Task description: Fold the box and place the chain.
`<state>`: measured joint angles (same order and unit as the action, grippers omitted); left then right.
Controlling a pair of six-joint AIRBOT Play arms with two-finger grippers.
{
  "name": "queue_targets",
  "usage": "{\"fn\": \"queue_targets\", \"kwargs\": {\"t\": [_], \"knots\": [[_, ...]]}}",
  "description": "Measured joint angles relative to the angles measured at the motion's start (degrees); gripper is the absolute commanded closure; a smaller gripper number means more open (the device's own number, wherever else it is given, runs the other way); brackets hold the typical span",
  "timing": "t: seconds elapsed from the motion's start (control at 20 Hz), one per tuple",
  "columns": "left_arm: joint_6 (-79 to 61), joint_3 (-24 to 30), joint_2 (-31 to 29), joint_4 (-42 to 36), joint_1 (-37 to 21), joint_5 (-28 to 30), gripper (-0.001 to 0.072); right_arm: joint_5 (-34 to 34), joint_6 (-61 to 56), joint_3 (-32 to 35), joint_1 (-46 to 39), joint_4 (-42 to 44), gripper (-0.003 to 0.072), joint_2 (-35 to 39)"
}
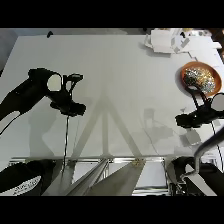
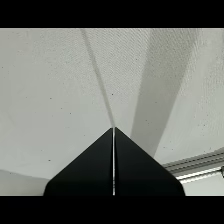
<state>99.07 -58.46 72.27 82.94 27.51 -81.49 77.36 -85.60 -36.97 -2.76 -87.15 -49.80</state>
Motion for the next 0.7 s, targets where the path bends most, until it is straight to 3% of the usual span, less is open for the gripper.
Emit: {"fn": "queue_targets", "kwargs": {"t": [0.2,0.4,0.45,0.5,0.55,0.7], "knots": [[0.00,0.00,0.00,0.00,0.00,0.02,0.0702,-0.87,-3.82,-4.24,-1.33,-4.17,0.0671,-0.37],[-0.02,0.00,0.00,0.02,0.00,0.00,0.0702,-1.36,-4.17,-14.08,-12.96,-14.97,0.0666,-5.57],[-0.02,0.00,0.00,0.02,0.00,0.02,0.0702,-2.14,-2.49,-17.05,-17.44,-16.55,0.0475,-8.26],[-0.02,0.00,0.00,0.00,0.00,0.02,0.0702,-2.36,-0.72,-20.15,-21.99,-17.55,0.0165,-11.34],[-0.02,0.00,0.00,0.02,0.00,0.00,0.0702,-2.32,0.79,-22.88,-26.01,-17.86,0.0072,-14.34],[-0.02,0.00,0.00,0.00,0.00,0.00,0.0702,-2.64,6.80,-29.29,-36.52,-18.05,0.0071,-22.69]]}}
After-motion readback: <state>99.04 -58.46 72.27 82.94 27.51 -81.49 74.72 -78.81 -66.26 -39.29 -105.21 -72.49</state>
